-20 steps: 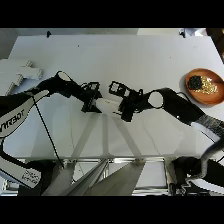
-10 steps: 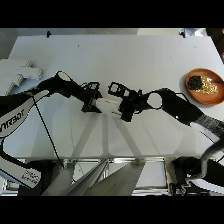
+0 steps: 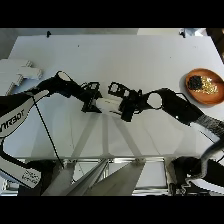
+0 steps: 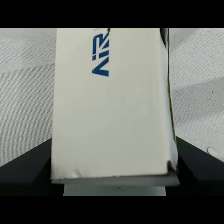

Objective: Fold the box and place the chain.

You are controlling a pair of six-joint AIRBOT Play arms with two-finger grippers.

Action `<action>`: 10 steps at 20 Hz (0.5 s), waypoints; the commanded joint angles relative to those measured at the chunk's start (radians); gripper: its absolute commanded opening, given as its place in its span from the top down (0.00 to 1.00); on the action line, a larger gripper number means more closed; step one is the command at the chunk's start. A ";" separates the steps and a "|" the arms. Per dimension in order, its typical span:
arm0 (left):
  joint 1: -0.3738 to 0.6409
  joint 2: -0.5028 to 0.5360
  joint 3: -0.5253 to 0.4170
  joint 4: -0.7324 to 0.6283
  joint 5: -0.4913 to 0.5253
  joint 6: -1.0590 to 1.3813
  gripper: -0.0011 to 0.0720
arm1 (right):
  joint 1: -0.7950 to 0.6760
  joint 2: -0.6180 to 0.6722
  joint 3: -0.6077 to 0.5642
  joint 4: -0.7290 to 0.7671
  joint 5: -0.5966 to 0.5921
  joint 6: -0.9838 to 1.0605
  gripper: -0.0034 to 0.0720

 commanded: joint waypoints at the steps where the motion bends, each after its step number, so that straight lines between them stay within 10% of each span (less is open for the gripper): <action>1: 0.000 0.001 0.000 0.001 0.000 0.001 0.45 | 0.000 0.000 0.000 -0.013 -0.007 0.002 0.82; 10: 0.000 0.001 0.000 0.001 0.000 0.001 0.45 | 0.000 0.000 0.000 -0.121 -0.022 0.089 0.82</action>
